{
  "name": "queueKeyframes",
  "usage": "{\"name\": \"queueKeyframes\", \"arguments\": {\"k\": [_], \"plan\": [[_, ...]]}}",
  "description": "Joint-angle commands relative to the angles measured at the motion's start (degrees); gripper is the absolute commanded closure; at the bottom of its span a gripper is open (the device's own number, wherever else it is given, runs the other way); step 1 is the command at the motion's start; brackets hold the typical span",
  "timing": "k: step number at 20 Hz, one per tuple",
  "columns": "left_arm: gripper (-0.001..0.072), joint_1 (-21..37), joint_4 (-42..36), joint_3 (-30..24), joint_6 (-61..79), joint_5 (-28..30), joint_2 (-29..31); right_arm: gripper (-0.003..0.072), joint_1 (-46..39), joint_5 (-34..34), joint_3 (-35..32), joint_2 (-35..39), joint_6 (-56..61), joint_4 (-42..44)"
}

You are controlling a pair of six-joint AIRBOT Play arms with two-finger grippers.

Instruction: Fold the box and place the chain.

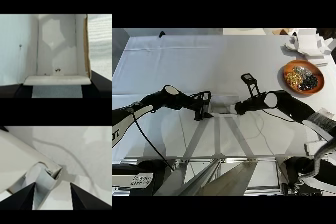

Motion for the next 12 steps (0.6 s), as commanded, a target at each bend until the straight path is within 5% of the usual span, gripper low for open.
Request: {"name": "queueKeyframes", "arguments": {"k": [1,4,12], "plan": [[0.0435,0.0,0.0,0.0,0.0,0.0,0.0,0.0238,2.2,0.1,0.4,0.0,8.2,-6.8],[0.0435,0.0,0.0,0.0,0.0,0.0,0.0,0.0237,3.2,1.9,0.4,0.0,17.9,-14.3],[0.0435,0.0,0.0,0.0,0.0,0.0,0.0,0.0237,4.9,2.3,3.5,-0.8,24.4,-14.0]]}}
